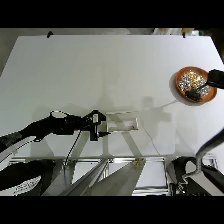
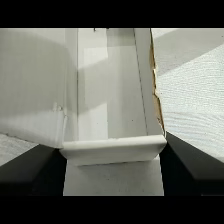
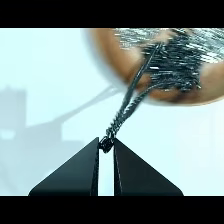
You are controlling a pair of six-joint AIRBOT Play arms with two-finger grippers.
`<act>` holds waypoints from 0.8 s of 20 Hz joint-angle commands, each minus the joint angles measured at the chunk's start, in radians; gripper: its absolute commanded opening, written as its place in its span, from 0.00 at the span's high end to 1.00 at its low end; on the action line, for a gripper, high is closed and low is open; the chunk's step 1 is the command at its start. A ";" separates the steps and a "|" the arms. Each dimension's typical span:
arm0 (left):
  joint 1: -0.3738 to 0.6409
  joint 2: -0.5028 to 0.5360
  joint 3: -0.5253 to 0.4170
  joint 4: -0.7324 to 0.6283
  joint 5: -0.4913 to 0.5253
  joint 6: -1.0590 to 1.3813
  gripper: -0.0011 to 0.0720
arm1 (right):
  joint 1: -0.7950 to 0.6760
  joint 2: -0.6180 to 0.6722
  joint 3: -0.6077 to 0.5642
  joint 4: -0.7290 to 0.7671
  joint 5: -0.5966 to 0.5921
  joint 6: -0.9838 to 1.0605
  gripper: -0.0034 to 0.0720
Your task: Fold the box and place the chain.
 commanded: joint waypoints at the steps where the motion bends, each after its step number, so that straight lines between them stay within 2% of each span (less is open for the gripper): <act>1: 0.000 0.001 0.000 0.000 0.000 0.000 0.71 | 0.095 0.181 0.001 0.072 0.090 -0.001 0.93; 5: 0.000 0.001 0.000 0.000 0.000 0.000 0.71 | 0.227 0.312 0.001 0.112 0.120 0.021 0.93; 7: 0.000 0.001 0.000 0.000 0.000 0.000 0.71 | 0.298 0.354 0.001 0.181 0.123 0.035 0.93; 10: 0.000 0.001 0.000 0.000 0.000 0.000 0.71 | 0.405 0.382 0.000 0.276 0.123 0.035 0.93; 13: 0.000 0.001 0.000 0.000 0.000 0.000 0.71 | 0.514 0.383 0.000 0.280 0.112 0.064 0.93; 16: 0.000 0.001 0.000 0.000 0.000 0.000 0.71 | 0.616 0.383 -0.001 0.280 0.049 0.103 0.93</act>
